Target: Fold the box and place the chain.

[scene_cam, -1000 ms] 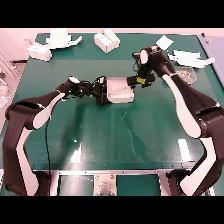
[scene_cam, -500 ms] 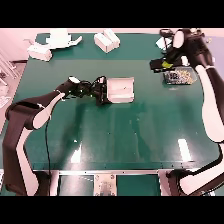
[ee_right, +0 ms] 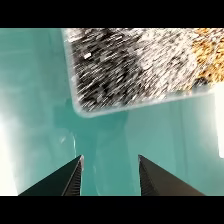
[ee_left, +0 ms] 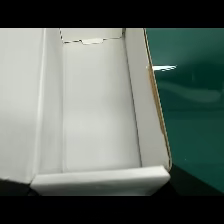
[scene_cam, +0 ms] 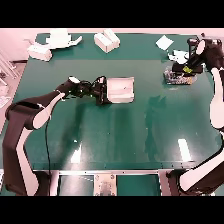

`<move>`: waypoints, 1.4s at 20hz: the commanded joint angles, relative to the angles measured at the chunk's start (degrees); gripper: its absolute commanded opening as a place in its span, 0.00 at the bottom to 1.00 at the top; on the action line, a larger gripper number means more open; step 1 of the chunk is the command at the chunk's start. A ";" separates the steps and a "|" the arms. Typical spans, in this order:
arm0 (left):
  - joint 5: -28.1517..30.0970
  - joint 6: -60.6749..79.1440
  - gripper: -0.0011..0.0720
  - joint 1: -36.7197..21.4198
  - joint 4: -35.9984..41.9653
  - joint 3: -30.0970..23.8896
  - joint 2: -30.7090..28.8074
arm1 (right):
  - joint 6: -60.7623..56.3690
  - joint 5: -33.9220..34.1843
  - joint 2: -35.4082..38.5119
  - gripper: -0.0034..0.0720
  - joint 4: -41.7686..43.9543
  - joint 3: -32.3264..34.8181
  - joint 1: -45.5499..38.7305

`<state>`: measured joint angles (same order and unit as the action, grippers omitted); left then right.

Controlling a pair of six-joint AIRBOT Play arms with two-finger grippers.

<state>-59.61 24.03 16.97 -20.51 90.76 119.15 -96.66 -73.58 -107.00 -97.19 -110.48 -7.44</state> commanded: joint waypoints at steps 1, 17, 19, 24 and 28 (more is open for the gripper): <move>0.02 0.00 0.76 0.00 -0.02 0.00 -0.04 | 0.61 5.66 -2.78 0.62 0.24 -0.02 -2.36; 0.02 0.00 0.76 0.00 -0.02 0.00 -0.04 | 0.72 14.38 -10.69 0.47 4.26 -0.02 -1.95; 0.09 0.00 0.76 0.00 -0.02 0.00 -0.04 | 1.44 14.01 -10.91 0.18 5.51 -0.04 -1.92; 0.07 0.00 0.76 0.00 -0.02 0.00 -0.04 | 1.36 13.99 -8.63 0.06 4.28 -1.40 -1.92; 0.04 0.00 0.76 0.00 -0.02 0.00 -0.04 | 1.38 13.99 -2.84 0.05 1.70 -1.53 -1.53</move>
<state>-59.59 24.03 16.99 -20.53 90.76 119.15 -95.39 -59.81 -113.23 -93.51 -111.77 -9.26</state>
